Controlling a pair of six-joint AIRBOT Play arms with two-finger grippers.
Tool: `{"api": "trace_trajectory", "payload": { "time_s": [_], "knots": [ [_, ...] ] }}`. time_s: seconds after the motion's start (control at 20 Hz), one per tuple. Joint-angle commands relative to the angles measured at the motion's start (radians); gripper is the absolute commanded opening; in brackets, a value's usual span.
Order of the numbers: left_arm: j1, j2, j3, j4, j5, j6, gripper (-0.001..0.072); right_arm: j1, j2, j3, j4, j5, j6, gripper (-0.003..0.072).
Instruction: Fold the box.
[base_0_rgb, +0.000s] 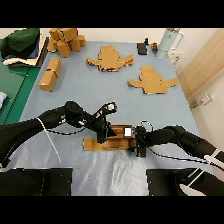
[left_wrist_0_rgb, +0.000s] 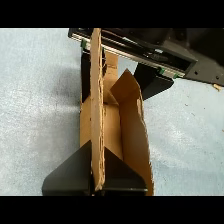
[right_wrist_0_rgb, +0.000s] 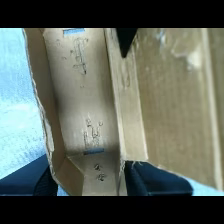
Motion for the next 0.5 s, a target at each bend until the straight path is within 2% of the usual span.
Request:
{"api": "trace_trajectory", "payload": {
  "time_s": [0.0, 0.45],
  "knots": [
    [0.000, -0.001, 0.000, 0.000, 0.000, 0.000, 0.0014, 0.003, 0.000, 0.000, 0.000, -0.002, -0.003, 0.0519],
    [0.000, -0.001, 0.000, 0.000, 0.000, 0.000, 0.0014, 0.007, 0.022, 0.000, 0.019, -0.064, -0.002, 0.0521]
  ]
}}
